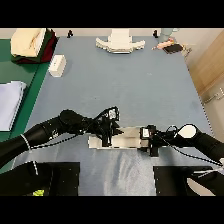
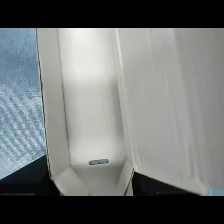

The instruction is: Fold the box.

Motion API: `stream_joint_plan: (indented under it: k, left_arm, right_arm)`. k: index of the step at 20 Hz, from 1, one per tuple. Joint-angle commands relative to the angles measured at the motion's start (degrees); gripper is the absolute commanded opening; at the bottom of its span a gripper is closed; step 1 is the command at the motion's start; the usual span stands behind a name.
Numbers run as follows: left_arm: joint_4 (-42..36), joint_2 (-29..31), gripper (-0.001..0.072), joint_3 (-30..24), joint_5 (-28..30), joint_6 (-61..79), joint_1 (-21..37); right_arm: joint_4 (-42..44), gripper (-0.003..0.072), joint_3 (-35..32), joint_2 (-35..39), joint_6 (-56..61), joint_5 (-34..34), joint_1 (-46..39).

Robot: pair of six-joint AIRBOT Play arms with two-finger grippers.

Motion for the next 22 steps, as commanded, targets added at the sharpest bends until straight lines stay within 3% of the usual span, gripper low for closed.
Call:
stream_joint_plan:
  k: [1,8,9,10,11,13,15,17,19,20,21,22]
  left_arm:
    - [-0.8,0.0,0.0016,0.0,0.0,0.0,0.0]
    - [-0.8,0.0,0.0019,0.0,-0.5,0.0,0.0]
    - [-0.7,0.0,0.0147,0.0,-0.4,0.0,0.0]
    - [-0.5,0.1,0.0544,0.0,-0.4,-0.2,0.3]
    - [-0.5,0.2,0.0683,0.0,-0.4,-1.8,0.7]
    - [2.8,1.3,0.0662,0.0,-0.4,-7.2,2.0]
    - [11.8,3.6,0.0662,0.0,-1.2,-16.6,4.0]
    - [23.7,7.2,0.0661,0.0,-5.4,-28.9,6.4]
    - [32.9,10.7,0.0651,0.0,-13.2,-41.6,8.3]
    - [34.6,12.0,0.0432,0.0,-17.6,-47.3,8.7]
    - [34.8,13.2,0.0059,0.0,-22.8,-51.4,8.7]
    - [33.8,13.8,0.0015,0.0,-26.5,-53.9,8.1]
  right_arm:
    - [0.0,0.0497,0.0,0.0,0.0,0.2,0.0]
    - [0.0,0.0497,0.0,0.0,0.0,0.2,0.0]
    - [0.0,0.0497,0.0,0.0,0.0,0.2,0.0]
    - [0.0,0.0497,0.0,0.0,0.0,0.2,0.0]
    - [0.0,0.0497,0.0,0.0,0.0,0.2,0.0]
    - [0.0,0.0497,0.0,0.0,0.0,0.2,0.0]
    - [0.0,0.0497,0.0,0.0,0.0,0.2,0.0]
    - [0.0,0.0497,0.0,0.0,0.0,0.2,0.0]
    - [0.0,0.0497,0.0,0.0,0.0,0.2,0.0]
    - [0.0,0.0497,0.0,0.0,0.0,0.2,0.0]
    - [0.0,0.0497,0.0,0.0,0.0,0.2,0.0]
    - [0.0,0.0496,0.0,0.0,0.0,0.2,0.0]
